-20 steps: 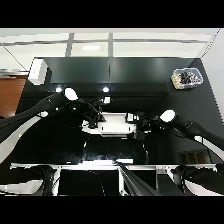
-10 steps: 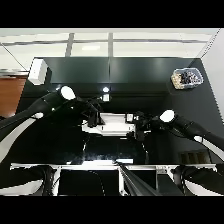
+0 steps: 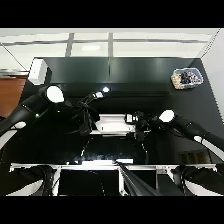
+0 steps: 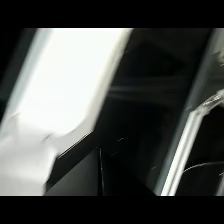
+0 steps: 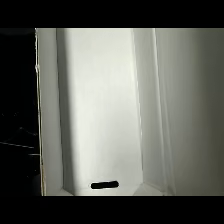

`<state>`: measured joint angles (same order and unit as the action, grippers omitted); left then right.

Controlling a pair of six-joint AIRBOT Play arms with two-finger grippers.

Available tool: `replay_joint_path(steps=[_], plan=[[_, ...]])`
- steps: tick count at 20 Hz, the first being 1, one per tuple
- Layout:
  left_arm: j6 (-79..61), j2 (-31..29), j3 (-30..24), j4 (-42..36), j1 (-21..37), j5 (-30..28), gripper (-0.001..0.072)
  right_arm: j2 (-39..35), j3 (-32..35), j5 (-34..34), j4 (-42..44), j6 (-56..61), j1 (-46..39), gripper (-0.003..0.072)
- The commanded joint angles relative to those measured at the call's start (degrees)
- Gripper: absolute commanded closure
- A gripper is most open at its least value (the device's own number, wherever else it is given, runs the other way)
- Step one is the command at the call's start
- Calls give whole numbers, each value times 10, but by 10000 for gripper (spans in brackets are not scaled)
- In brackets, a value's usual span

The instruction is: Fold the box and place the chain.

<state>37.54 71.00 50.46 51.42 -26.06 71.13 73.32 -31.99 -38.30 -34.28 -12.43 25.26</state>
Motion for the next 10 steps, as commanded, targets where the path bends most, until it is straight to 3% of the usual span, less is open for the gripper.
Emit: replay_joint_path(steps=[1,4,7,9,10], plan=[[-9,-6,-44,-138,-13,-80,684,0,0,-2,-7,0,3,274],[-16,-4,-52,-177,-5,-255,683,0,0,-2,-7,0,3,275],[-16,11,-52,-173,11,-377,683,0,0,-2,-7,0,3,275],[-16,37,-46,-143,13,-384,683,0,0,-2,-7,0,3,275],[-17,56,-33,-100,13,-340,683,0,0,-2,-7,0,3,275]])
